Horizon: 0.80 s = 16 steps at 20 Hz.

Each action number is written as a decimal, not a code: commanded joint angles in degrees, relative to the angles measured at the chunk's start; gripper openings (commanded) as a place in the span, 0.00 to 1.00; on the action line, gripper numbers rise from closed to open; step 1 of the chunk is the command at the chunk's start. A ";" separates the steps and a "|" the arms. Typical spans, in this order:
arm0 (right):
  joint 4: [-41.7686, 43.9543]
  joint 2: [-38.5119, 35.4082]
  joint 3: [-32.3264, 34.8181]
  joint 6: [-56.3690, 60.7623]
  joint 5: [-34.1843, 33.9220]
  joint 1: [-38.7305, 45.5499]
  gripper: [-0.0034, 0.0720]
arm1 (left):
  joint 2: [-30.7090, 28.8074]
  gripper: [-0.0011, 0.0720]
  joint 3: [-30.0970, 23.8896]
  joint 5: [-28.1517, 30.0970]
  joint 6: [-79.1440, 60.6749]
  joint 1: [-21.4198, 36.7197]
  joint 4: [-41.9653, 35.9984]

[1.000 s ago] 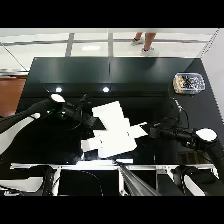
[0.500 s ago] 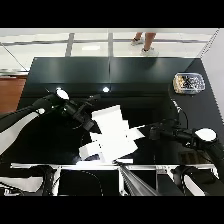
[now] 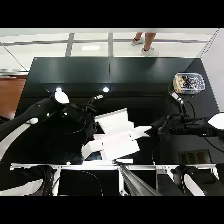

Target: Fold the box and place the chain.

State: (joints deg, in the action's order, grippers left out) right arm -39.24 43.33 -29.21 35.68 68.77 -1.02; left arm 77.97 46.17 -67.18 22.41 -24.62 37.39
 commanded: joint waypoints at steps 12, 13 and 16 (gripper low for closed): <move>-6.49 0.13 8.04 -21.18 -22.84 -18.43 0.89 | -1.88 0.04 -1.90 20.02 -17.86 -4.26 12.96; -6.56 0.24 9.11 -22.38 -25.33 -20.46 0.89 | -1.88 0.04 -1.90 20.00 -17.86 -4.26 12.96; -6.82 1.46 10.62 -24.72 -28.15 -25.44 0.89 | -1.90 0.04 -1.90 20.00 -17.86 -4.26 12.94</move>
State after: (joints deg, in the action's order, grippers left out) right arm -45.65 44.03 -20.49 14.11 46.09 -21.63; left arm 76.05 44.27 -47.53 4.69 -28.86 49.82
